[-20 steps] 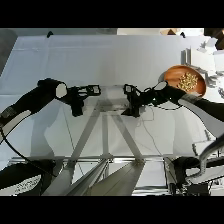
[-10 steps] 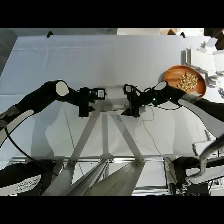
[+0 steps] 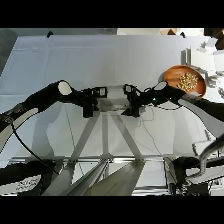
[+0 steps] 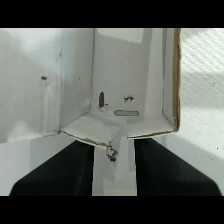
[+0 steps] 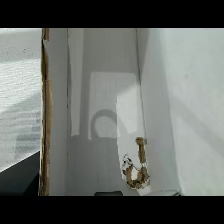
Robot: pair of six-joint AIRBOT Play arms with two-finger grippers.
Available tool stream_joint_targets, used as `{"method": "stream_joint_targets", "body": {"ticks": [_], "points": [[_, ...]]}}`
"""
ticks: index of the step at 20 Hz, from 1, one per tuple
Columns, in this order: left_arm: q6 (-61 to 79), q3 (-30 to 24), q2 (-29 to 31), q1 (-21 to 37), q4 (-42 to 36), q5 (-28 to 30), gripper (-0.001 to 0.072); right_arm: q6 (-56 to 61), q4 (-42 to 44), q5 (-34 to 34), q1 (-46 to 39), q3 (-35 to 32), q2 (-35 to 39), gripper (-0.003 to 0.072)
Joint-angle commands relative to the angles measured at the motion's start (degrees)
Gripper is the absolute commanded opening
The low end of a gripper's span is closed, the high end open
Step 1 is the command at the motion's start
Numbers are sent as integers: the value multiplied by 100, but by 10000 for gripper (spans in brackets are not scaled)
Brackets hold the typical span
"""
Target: Fold the box and place the chain.
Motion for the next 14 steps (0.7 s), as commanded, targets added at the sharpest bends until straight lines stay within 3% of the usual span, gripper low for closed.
{"method": "stream_joint_targets", "body": {"ticks": [1,2,5,6,10,12,14], "points": [[15,0,-17,-2,-98,4,253,0,2,0,-2,-2,4,526],[17,0,-17,-2,-175,4,211,0,2,0,-2,-2,4,526],[391,0,-17,-2,-433,7,186,0,0,0,-2,-2,7,526],[564,0,-20,-2,-564,7,135,0,2,0,-2,-2,4,526],[776,-2,-22,-2,-837,109,137,0,2,0,-2,-2,4,526],[761,0,-22,-2,-835,111,183,0,0,0,-2,-2,4,526],[754,-2,-22,-2,-835,109,311,0,2,0,-2,-2,4,526]]}}
